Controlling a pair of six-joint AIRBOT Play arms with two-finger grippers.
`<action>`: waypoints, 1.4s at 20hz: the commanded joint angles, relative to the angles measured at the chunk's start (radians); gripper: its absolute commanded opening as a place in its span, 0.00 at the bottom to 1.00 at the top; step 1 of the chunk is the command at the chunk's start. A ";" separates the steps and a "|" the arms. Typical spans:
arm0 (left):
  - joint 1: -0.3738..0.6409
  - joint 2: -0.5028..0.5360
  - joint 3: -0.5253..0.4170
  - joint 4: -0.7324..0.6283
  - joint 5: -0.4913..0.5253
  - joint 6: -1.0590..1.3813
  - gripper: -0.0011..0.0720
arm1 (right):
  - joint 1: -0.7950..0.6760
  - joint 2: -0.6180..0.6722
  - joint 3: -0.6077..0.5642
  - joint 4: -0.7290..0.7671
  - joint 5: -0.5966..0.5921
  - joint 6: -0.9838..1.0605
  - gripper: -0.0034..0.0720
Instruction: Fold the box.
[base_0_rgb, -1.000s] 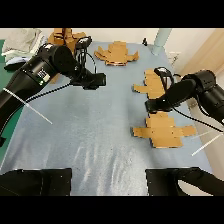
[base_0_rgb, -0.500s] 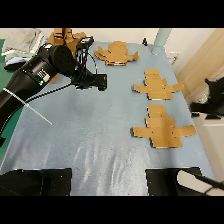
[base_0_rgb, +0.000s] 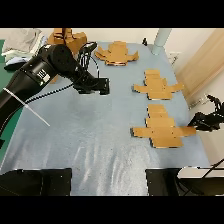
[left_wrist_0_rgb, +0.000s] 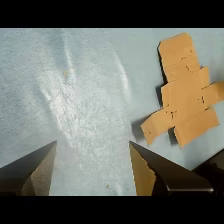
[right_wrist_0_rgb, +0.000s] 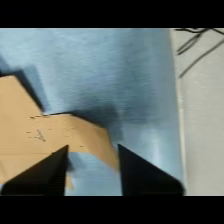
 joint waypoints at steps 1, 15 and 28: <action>0.000 0.000 0.000 -0.037 0.005 -0.001 0.97 | -0.014 -0.019 -0.025 0.164 -0.080 -0.044 0.40; 0.011 0.011 -0.083 -0.061 -0.205 0.297 0.97 | 0.585 0.304 -0.472 0.433 0.299 0.160 0.06; 0.135 0.017 -0.320 -0.271 -0.142 0.435 0.97 | 0.782 0.169 -0.416 0.525 0.266 -0.001 0.14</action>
